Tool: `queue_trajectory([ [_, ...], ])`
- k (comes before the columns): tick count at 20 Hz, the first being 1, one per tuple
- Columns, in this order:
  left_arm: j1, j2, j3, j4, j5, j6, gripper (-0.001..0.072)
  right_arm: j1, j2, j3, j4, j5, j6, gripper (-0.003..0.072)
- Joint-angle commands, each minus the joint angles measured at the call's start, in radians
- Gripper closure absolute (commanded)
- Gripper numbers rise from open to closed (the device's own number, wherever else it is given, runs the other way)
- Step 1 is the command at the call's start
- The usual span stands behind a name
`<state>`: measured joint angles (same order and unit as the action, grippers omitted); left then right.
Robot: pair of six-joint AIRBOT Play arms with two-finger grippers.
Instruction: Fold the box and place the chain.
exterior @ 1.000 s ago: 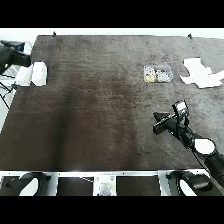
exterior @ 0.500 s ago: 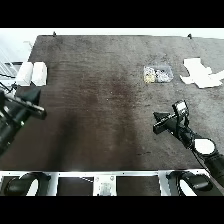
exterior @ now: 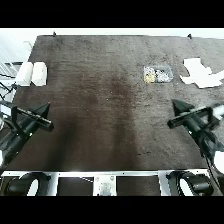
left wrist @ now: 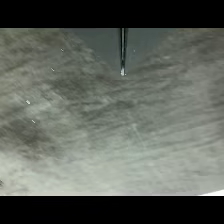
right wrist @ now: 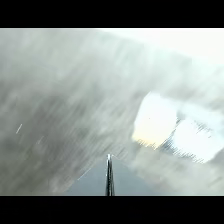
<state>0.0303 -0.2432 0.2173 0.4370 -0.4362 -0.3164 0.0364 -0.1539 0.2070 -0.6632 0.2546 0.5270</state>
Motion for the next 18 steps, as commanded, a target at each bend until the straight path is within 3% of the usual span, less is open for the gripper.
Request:
queue_trajectory([
  [1, 0.000, 0.003, -0.005, -0.003, -0.052, 0.000, 0.0689, -0.098, 0.237, -0.093, -0.003, -0.011, 0.016, 0.0678],
  [3, 0.000, 0.003, -0.005, -0.003, -0.051, 0.000, 0.0689, -0.158, 0.329, -0.155, -0.003, -0.012, 0.015, 0.0678],
  [18, 0.000, 0.003, -0.004, -0.003, -0.051, 0.000, 0.0689, -0.194, 0.315, -0.180, -0.003, -0.011, 0.015, 0.0678],
])
